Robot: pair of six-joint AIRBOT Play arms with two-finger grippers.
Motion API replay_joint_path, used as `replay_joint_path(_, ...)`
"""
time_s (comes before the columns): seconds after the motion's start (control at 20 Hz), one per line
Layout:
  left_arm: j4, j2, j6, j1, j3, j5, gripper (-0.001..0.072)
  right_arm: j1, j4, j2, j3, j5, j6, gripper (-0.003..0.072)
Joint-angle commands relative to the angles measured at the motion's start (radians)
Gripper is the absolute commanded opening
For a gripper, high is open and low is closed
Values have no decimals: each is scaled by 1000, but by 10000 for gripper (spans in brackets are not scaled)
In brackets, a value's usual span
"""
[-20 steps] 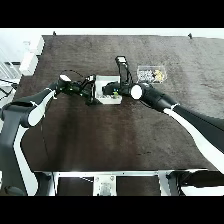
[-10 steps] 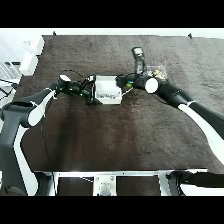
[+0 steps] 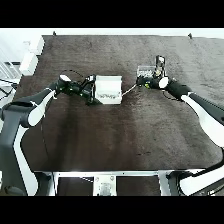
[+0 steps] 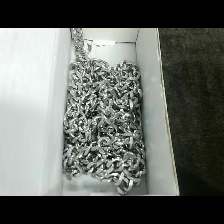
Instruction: Fold the box and place the chain.
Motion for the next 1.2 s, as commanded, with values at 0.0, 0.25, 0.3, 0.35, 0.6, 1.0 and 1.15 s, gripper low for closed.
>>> replay_joint_path(0.0,0,0,0,1,0,2,395,-3,96,-138,100,-8,-12,501)
replay_joint_path(0.25,0,0,0,1,0,2,395,48,172,-207,198,-7,-89,75)
replay_joint_path(0.3,0,0,0,1,0,3,395,53,174,-195,198,0,-93,8)
replay_joint_path(0.35,0,0,0,1,0,2,395,53,173,-169,198,36,-93,7)
replay_joint_path(0.6,0,0,0,1,0,2,395,87,57,171,146,163,-127,7)
replay_joint_path(1.0,0,0,0,1,0,1,395,204,-30,521,103,248,-127,7)
replay_joint_path(1.15,0,0,0,1,0,1,395,275,-30,519,83,264,-131,7)
